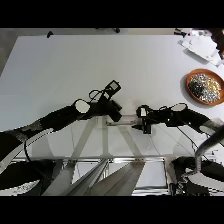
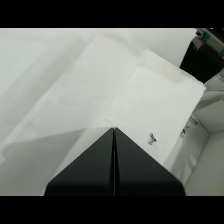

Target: Fold the box and place the chain.

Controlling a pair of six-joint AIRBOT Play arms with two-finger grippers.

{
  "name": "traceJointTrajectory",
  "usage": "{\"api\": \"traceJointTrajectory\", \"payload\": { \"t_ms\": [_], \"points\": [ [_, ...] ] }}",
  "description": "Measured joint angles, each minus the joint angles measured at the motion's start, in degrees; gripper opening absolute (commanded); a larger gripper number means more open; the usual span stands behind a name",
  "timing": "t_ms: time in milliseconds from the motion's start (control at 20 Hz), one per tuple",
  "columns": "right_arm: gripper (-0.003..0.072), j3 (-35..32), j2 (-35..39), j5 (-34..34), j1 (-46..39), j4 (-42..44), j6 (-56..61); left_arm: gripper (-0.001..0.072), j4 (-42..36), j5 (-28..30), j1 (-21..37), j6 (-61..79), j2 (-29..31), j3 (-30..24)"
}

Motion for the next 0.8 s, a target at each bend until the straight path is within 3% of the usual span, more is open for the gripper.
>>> {"api": "traceJointTrajectory", "payload": {
  "t_ms": [450, 550, 650, 800],
  "points": [
    [0.0441, 0.0, 0.0, 0.0, 0.0, -0.2, -0.1, 0.0023, 0.5, -2.6, 0.1, -2.8, -1.0, 0.1],
    [0.0441, 0.0, 0.0, 0.0, 0.0, -0.1, -0.1, 0.0094, 2.2, -2.9, 0.0, -2.9, 1.0, 0.1],
    [0.0441, 0.0, 0.0, 0.0, 0.0, -0.1, -0.1, 0.0237, 4.6, -2.5, 0.2, -3.0, 4.0, 0.1],
    [0.0441, 0.0, 0.0, 0.0, 0.0, -0.1, -0.1, 0.0254, 8.2, -3.4, 1.8, -3.2, 9.4, 0.1]
  ]
}}
